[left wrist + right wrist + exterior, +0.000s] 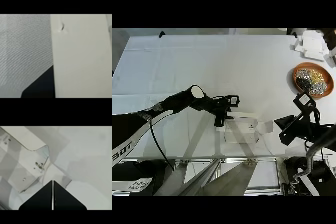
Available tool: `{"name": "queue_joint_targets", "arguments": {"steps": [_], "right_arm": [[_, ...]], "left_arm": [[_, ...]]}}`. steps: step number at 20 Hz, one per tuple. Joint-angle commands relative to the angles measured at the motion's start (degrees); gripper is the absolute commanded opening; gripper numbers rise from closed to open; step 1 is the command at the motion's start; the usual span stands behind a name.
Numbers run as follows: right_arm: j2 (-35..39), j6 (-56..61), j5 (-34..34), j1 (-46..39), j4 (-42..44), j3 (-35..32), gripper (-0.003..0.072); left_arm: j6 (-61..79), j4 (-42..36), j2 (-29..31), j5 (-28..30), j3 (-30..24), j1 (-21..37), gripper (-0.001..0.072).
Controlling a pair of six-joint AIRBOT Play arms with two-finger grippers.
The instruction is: Fold the box and place the chain.
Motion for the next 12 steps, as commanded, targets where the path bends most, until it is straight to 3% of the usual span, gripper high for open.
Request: {"name": "queue_joint_targets", "arguments": {"steps": [1, 6, 8, 11, 12], "right_arm": [[0.79, -16.37, 3.63, 0.5, 10.34, 0.07, 0.0015], [1.09, -18.71, 1.51, 7.1, 0.52, -2.54, 0.0015], [0.39, -23.47, -0.74, 11.82, 1.14, -4.07, 0.0015], [-3.13, -24.3, -1.27, 19.34, -6.23, -4.92, 0.0018], [-4.85, -24.26, -1.31, 21.03, -8.2, -5.55, 0.0121]], "left_arm": [[0.0, 0.02, 0.04, 0.0, 0.02, -0.04, 0.0011], [0.0, 0.02, 0.04, -0.02, 0.02, -0.04, 0.0011], [0.0, 0.02, 0.04, 0.0, 0.02, -0.04, 0.0011], [0.0, 0.02, 0.04, -0.02, 0.02, -0.04, 0.0011], [0.0, 0.02, 0.04, 0.0, 0.02, -0.04, 0.0011]]}}
